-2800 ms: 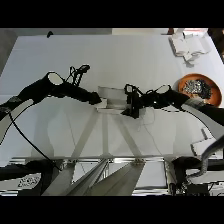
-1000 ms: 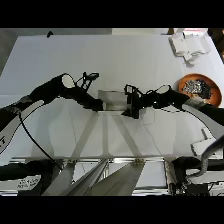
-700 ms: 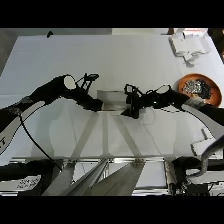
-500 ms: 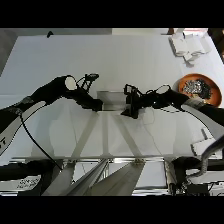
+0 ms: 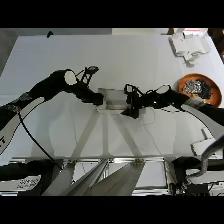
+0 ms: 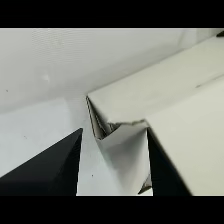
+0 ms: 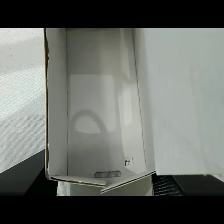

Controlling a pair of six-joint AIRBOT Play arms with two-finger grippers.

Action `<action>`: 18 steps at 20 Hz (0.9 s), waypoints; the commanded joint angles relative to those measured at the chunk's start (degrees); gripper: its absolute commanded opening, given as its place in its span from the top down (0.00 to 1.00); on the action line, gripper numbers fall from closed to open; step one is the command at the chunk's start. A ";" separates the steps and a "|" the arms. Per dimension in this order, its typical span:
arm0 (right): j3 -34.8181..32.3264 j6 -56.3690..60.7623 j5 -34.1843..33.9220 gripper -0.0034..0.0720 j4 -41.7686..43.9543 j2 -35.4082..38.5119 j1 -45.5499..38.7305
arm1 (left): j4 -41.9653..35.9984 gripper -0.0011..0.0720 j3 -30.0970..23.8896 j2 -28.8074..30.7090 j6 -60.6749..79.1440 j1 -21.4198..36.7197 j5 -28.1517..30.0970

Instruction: Fold the box and place the chain.

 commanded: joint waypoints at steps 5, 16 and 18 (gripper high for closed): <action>0.00 -0.09 0.13 0.33 0.02 -0.02 0.00 | 3.45 0.38 2.86 -3.19 -3.58 -3.26 -3.32; 0.00 -0.09 0.13 0.33 0.02 -0.02 0.00 | 15.12 0.48 5.11 -5.73 -19.89 -6.99 -5.81; 0.00 -0.07 0.15 0.33 0.02 -0.02 0.00 | 15.34 0.47 5.60 -5.73 -20.41 -7.56 -5.86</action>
